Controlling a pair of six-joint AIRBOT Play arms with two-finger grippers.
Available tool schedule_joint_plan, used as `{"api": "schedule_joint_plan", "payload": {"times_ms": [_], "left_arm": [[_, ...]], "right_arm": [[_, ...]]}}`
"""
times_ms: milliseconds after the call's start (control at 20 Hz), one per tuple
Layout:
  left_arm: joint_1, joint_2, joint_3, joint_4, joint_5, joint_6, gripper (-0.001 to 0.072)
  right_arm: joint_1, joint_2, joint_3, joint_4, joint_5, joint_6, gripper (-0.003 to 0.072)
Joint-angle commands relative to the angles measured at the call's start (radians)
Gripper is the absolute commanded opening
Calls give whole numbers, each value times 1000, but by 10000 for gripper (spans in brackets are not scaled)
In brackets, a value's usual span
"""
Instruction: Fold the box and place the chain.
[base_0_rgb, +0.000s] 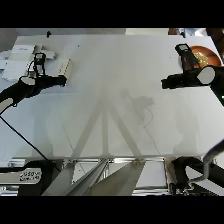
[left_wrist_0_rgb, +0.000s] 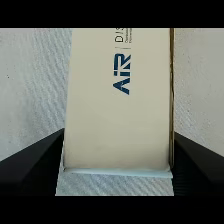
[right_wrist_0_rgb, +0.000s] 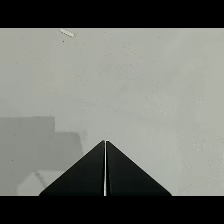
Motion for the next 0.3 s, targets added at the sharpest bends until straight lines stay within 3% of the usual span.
{"api": "schedule_joint_plan", "payload": {"times_ms": [0,250], "left_arm": [[1,27,0,2,-2,0,704],[1,186,0,2,-20,0,704]], "right_arm": [[-1,0,1,0,0,0,12],[-1,0,1,0,0,0,12]]}}
